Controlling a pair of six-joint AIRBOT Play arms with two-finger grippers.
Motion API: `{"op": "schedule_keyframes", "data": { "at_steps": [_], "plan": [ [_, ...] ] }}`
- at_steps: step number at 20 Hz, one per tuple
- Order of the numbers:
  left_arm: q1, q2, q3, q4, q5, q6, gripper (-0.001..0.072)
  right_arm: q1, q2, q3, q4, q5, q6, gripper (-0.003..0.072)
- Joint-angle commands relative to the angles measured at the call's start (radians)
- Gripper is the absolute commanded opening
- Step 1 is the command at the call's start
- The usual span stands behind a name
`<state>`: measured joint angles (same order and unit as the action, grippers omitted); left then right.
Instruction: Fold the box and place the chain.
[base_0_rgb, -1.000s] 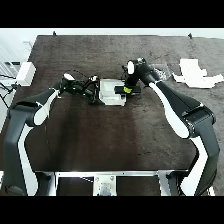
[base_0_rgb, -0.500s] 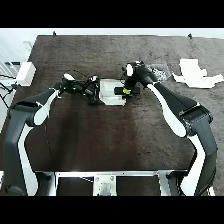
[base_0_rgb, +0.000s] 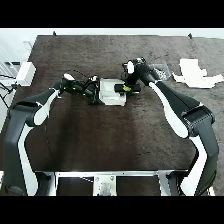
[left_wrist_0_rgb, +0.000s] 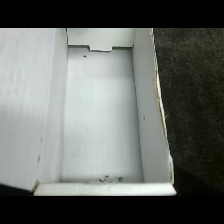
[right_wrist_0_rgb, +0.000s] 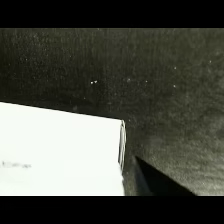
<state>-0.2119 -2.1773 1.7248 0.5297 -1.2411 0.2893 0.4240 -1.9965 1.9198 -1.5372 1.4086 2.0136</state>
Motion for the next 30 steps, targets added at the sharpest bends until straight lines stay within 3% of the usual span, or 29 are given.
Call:
{"op": "schedule_keyframes", "data": {
  "at_steps": [1, 9, 13, 16, 20, 25, 30],
  "plan": [
    [0.001, 0.001, 0.001, 0.0, 0.0, -0.001, 0.0459, 0.001, 0.019, 0.003, -0.001, 0.043, 0.001, 0.0438],
    [0.001, 0.001, 0.001, 0.0, 0.0, -0.001, 0.0459, -0.02, 0.204, 0.003, -0.026, 0.074, -0.159, 0.0437],
    [0.001, 0.001, 0.001, 0.0, 0.0, -0.001, 0.0459, -0.124, 0.255, 0.003, -0.158, -0.041, -0.194, 0.0435],
    [0.001, 0.001, 0.001, 0.0, 0.0, -0.001, 0.0459, -0.266, 0.225, 0.001, -0.134, -0.188, -0.217, 0.0413],
    [0.001, 0.001, 0.001, 0.0, 0.0, -0.001, 0.0459, -0.419, 0.119, 0.006, 0.101, -0.326, -0.399, 0.0413],
    [0.001, 0.001, 0.001, 0.0, 0.0, -0.001, 0.0459, -0.458, -0.037, 0.114, 0.174, -0.343, -0.543, 0.0412],
    [0.001, 0.001, 0.001, 0.0, 0.001, -0.001, 0.0459, -0.457, -0.096, 0.125, 0.218, -0.343, -0.664, 0.0411]
  ]
}}
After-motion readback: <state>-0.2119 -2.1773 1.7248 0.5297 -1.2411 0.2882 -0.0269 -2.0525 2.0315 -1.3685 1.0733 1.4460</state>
